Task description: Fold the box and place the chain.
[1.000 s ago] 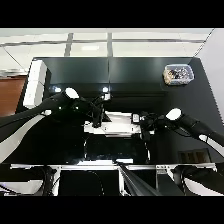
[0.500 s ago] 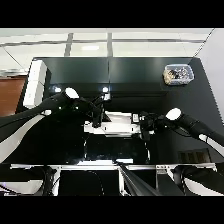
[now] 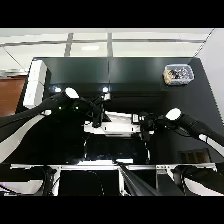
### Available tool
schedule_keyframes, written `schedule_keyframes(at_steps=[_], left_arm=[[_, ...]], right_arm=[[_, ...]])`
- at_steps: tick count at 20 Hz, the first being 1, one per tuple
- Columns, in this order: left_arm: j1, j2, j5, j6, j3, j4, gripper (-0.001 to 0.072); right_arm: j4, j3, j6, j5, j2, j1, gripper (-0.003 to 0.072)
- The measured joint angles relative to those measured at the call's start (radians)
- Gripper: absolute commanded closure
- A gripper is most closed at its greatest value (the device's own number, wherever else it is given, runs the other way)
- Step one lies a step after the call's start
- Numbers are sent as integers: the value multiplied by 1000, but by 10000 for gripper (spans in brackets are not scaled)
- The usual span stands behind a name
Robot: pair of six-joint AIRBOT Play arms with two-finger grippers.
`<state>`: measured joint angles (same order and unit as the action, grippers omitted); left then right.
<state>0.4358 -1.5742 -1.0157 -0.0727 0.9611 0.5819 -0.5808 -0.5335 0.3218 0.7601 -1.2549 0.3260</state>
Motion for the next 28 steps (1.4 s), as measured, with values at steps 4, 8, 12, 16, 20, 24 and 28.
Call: schedule_keyframes(at_steps=[4,8,12,16,20,24,28], left_arm=[[-8,9,-11,21,8,-10,24],[-59,83,-18,233,51,116,16],[-134,188,-124,556,83,359,608],[-177,226,-345,765,48,338,681],[-109,236,-315,782,-50,111,681],[-33,239,-69,747,-72,-2,681],[6,229,192,734,-77,-36,681]], right_arm=[[2,0,0,-4,0,0,181],[2,0,0,-3,0,0,225],[1,0,0,-3,0,0,252],[1,0,0,-2,-1,0,258],[-2,0,0,-1,-1,0,381],[-11,0,11,18,-1,0,380],[-18,0,21,32,-1,0,380]])
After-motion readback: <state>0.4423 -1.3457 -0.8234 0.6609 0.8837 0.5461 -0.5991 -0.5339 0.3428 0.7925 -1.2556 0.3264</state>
